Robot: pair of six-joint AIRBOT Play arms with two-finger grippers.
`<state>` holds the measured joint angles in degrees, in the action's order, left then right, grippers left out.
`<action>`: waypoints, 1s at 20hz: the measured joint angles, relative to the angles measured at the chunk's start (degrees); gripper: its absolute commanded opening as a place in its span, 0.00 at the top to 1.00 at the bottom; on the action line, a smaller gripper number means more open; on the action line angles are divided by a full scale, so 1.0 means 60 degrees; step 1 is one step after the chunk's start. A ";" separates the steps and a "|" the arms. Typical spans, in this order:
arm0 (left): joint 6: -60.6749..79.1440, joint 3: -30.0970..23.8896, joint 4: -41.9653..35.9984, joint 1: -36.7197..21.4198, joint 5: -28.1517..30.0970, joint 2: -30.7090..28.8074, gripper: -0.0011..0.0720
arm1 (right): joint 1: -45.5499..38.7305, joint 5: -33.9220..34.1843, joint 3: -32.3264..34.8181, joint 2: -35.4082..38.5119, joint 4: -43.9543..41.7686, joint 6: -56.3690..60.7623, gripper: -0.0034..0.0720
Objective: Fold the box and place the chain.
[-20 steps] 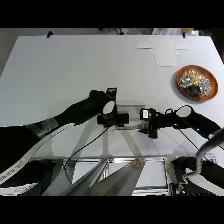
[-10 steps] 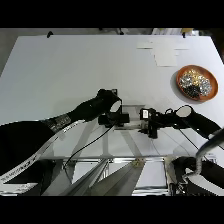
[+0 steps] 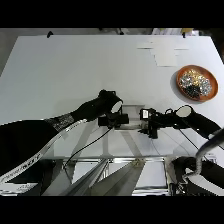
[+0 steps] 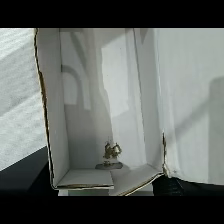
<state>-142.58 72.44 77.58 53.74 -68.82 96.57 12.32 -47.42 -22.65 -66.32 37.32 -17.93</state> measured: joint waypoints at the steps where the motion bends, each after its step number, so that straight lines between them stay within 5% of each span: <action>1: -0.0011 0.0007 -0.0011 0.0000 -0.0015 0.0015 0.92 | 0.0000 0.0000 0.0000 0.0000 0.0000 0.0000 0.34; 2: -0.0011 0.0029 -0.0018 0.0000 -0.0051 0.0044 0.92 | 0.0000 0.0004 0.0000 0.0000 0.0000 -0.0007 0.34; 5: 0.0015 0.0095 -0.0055 0.0022 -0.0215 0.0146 0.69 | 0.0000 0.0000 0.0000 -0.0004 0.0000 -0.0004 0.34; 7: 0.0087 0.0164 -0.0062 0.0036 -0.0237 0.0175 0.70 | 0.0000 0.0004 0.0000 -0.0004 0.0000 0.0000 0.34; 9: 0.0117 0.0219 -0.0025 0.0040 -0.0229 0.0186 0.75 | 0.0000 0.0004 0.0000 -0.0004 -0.0004 0.0004 0.34; 10: 0.0127 0.0240 0.0004 0.0040 -0.0229 0.0193 0.88 | 0.0004 0.0004 0.0000 -0.0004 -0.0004 0.0004 0.34; 20: 0.0266 0.0280 0.0076 0.0033 -0.0437 0.0197 0.95 | 0.0000 0.0004 0.0000 -0.0004 -0.0004 0.0004 0.34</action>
<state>-140.99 74.13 78.04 53.93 -71.44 97.76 12.32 -47.40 -22.65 -66.35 37.30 -17.91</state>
